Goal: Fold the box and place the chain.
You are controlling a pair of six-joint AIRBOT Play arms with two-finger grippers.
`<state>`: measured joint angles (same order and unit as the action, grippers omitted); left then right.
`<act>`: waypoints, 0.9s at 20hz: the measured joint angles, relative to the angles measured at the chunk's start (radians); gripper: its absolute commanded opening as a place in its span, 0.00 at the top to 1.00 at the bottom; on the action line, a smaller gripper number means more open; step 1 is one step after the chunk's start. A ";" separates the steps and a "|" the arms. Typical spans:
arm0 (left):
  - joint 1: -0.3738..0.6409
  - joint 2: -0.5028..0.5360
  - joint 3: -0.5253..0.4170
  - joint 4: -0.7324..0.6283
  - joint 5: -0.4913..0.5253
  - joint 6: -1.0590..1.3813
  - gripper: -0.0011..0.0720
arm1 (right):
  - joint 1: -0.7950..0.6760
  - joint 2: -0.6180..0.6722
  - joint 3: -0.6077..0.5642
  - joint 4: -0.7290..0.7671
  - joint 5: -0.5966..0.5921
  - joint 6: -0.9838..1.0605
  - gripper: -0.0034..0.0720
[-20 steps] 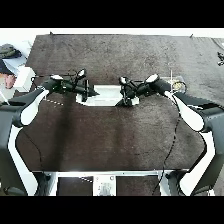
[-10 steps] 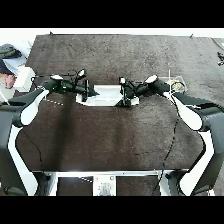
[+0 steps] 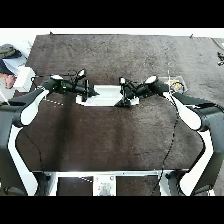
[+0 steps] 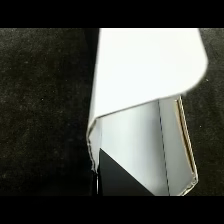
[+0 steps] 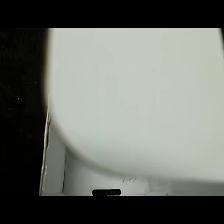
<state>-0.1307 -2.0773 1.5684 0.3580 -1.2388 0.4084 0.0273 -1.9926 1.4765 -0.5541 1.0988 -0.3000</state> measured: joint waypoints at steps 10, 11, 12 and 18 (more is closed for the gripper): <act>0.000 0.000 0.000 0.000 0.000 0.000 0.97 | 0.000 -0.002 0.000 -0.019 -0.018 -0.003 0.43; 0.000 0.000 0.000 0.000 0.000 0.000 0.97 | 0.000 -0.002 0.000 -0.019 -0.018 -0.003 0.43; 0.000 0.000 0.000 0.000 0.000 0.000 0.97 | 0.000 -0.002 0.000 -0.021 -0.019 -0.003 0.43; 0.000 0.000 0.000 0.000 0.000 0.000 0.97 | 0.000 -0.002 0.000 -0.024 -0.021 -0.002 0.43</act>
